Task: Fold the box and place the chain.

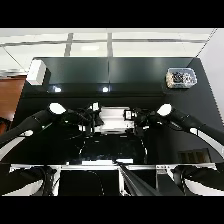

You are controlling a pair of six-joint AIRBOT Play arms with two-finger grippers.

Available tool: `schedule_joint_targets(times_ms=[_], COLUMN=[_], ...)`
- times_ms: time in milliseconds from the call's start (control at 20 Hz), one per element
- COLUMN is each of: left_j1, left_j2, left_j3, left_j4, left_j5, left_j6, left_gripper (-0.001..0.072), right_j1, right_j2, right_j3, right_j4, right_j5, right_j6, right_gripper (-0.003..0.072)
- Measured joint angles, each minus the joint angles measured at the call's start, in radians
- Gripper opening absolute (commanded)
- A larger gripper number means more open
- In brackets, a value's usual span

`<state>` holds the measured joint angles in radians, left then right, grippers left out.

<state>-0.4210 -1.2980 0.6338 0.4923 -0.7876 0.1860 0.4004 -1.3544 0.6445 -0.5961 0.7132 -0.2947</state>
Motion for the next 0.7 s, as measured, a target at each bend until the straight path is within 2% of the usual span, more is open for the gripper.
schedule_joint_targets(times_ms=[50, 100, 150, 200, 250, 300, 400, 450, 700], left_j1=[0.0, -0.001, -0.001, -0.001, -0.001, -0.001, 0.002, 0.008, 0.086], left_j2=[-0.002, -0.003, -0.004, -0.005, -0.005, -0.005, 0.003, 0.011, 0.128], left_j3=[0.0, 0.0, 0.0, 0.0, 0.001, 0.001, 0.006, 0.012, 0.043], left_j4=[-0.002, -0.003, -0.004, -0.004, -0.002, -0.004, 0.002, 0.011, 0.145], left_j5=[0.0, 0.0, 0.0, -0.001, -0.003, -0.006, -0.013, -0.021, -0.097], left_j6=[0.002, 0.002, 0.001, 0.001, 0.002, 0.0, -0.023, -0.047, -0.356], left_gripper=[0.0191, 0.0295, 0.0193, 0.0149, 0.0237, 0.0274, 0.0062, 0.0026, 0.0026], right_j1=[0.0, 0.0, 0.0, 0.0, 0.0, 0.0, 0.0, 0.0, 0.0], right_j2=[0.0, 0.0, 0.0, 0.0, 0.0, 0.0, 0.0, 0.0, 0.0], right_j3=[0.0, 0.0, 0.0, 0.0, 0.0, 0.0, 0.0, 0.0, 0.0], right_j4=[0.0, 0.0, 0.0, 0.0, 0.0, 0.0, 0.001, 0.001, 0.0], right_j5=[0.0, 0.0, 0.0, 0.0, 0.0, 0.0, 0.0, 0.0, 0.0], right_j6=[0.0, 0.0, 0.0, 0.0, 0.0, 0.0, 0.0, 0.0, 0.0], right_gripper=[0.0291, 0.0291, 0.0291, 0.0291, 0.0292, 0.0291, 0.0291, 0.0292, 0.0291])
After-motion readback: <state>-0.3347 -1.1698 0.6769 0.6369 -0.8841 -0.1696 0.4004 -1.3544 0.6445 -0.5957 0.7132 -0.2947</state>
